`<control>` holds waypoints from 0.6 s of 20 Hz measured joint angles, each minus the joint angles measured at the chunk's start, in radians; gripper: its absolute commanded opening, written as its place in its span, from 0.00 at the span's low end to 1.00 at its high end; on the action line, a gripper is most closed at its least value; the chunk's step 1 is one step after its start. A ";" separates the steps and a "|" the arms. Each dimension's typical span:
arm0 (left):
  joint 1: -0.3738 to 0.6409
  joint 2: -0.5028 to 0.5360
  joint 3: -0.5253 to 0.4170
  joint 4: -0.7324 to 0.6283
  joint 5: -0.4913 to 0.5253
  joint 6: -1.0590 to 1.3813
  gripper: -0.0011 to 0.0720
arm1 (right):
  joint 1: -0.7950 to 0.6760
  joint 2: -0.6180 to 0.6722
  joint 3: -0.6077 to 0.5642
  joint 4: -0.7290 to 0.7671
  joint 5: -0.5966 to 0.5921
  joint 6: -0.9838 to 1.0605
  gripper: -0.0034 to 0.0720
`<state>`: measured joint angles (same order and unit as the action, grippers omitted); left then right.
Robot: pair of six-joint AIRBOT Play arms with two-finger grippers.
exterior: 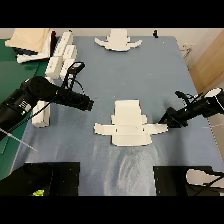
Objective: Fold the box.
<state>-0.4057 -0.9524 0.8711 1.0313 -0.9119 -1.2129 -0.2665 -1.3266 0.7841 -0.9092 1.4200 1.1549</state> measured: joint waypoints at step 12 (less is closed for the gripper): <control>0.000 0.000 0.000 -0.010 0.004 -0.009 0.04 | 0.001 -0.003 -0.182 0.206 -0.082 -0.137 0.05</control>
<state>-0.4057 -0.9524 0.8711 1.0214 -0.9081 -1.2217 -0.2657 -1.3293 0.6025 -0.7036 1.3380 1.0176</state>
